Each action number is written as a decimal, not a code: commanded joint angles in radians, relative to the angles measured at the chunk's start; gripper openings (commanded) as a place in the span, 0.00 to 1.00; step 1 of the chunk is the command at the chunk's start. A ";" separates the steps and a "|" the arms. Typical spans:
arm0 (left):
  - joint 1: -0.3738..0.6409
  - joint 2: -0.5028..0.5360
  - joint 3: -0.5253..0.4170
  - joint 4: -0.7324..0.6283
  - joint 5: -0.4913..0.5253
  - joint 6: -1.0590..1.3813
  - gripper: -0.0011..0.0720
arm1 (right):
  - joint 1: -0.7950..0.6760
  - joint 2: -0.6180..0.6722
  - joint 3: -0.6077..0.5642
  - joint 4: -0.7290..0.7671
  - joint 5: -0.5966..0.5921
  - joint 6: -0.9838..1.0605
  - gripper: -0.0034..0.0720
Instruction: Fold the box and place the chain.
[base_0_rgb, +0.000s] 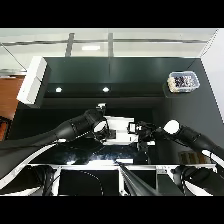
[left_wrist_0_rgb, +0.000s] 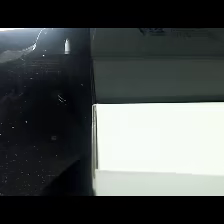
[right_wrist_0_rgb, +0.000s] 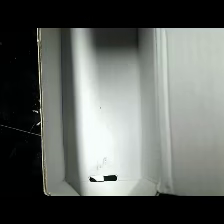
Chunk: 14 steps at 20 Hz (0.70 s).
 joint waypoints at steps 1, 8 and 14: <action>0.000 0.000 0.001 0.001 -0.010 -0.002 0.45 | 0.000 0.000 0.000 0.001 0.000 0.001 0.37; 0.009 0.005 0.001 0.029 -0.010 -0.003 0.48 | 0.000 0.000 0.000 0.001 0.000 0.001 0.37; 0.033 0.010 0.001 0.031 -0.037 -0.002 0.47 | 0.000 0.000 0.000 0.001 0.000 0.001 0.37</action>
